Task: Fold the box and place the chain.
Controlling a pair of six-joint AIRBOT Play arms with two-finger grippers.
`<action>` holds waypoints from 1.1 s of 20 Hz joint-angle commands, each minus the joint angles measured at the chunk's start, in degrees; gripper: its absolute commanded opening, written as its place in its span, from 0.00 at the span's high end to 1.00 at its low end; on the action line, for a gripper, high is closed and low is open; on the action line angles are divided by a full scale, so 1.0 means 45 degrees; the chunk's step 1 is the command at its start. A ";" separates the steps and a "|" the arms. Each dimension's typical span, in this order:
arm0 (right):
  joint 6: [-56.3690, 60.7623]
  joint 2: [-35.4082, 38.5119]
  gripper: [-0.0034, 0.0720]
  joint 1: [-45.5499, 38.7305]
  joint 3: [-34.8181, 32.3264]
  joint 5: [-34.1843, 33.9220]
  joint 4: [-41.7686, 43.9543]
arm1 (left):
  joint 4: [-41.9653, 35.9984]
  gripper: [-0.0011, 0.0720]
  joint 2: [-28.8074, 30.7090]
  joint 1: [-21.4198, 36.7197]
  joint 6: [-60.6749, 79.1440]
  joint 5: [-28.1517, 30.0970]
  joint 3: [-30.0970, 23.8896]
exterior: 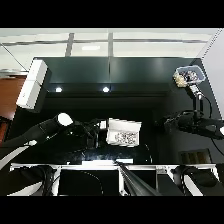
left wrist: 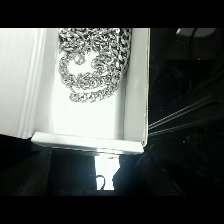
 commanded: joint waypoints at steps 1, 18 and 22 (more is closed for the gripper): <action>0.0000 0.0015 0.18 -0.0005 0.0010 0.0005 0.0000 | -0.0044 0.01 0.0068 -0.0015 -0.0029 0.0102 0.0029; 0.0000 0.0015 0.18 -0.0005 0.0010 0.0000 0.0005 | -0.0015 0.02 0.0243 -0.0019 0.0646 0.0121 0.0481; 0.0000 0.0015 0.18 -0.0005 0.0010 0.0000 0.0005 | -0.0039 0.02 0.0243 -0.0374 0.1039 -0.0369 0.0481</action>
